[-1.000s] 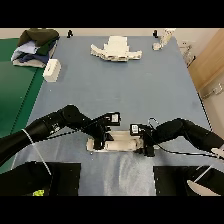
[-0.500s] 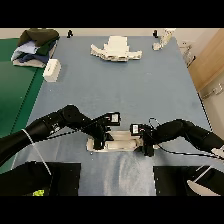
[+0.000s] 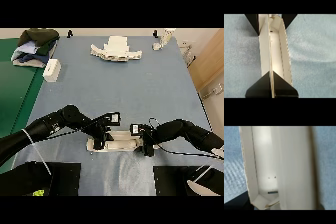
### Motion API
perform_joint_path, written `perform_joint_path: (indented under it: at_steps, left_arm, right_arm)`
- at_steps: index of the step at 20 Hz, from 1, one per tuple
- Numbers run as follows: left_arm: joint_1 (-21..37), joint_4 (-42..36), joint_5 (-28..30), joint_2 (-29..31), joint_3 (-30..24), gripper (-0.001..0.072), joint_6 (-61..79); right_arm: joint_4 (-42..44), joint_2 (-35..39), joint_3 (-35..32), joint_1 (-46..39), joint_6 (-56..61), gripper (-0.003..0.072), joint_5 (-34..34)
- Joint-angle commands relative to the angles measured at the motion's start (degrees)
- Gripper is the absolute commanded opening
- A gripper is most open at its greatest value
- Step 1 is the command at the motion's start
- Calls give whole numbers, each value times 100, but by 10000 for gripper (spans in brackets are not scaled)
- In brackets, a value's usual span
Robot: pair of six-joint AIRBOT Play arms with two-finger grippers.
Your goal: Fold the box.
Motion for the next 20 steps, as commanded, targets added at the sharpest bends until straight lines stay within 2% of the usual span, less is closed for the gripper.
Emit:
perform_joint_path:
  at_steps: [1, 11, 13, 18, 19, 20]
  left_arm:
    - [2, 2, 70, 0, 0, 12, 35]
    - [2, -131, 153, -2, 0, 12, 39]
    - [-20, -160, 369, -2, 0, 13, 44]
    - [-13, -142, 461, -4, 0, 16, 4]
    - [-13, -122, 459, -4, 0, 72, 4]
    - [-15, -127, 459, -4, 0, 350, 0]
  right_arm:
    - [0, -2, -2, 0, 0, 508, -11]
    - [0, -2, -2, 0, 2, 508, -11]
    - [0, -2, -2, 0, 0, 508, -11]
    - [0, -2, -2, 0, 0, 508, -11]
    - [0, -2, -2, 0, 2, 508, -11]
    - [0, -2, -2, 0, 0, 508, -11]
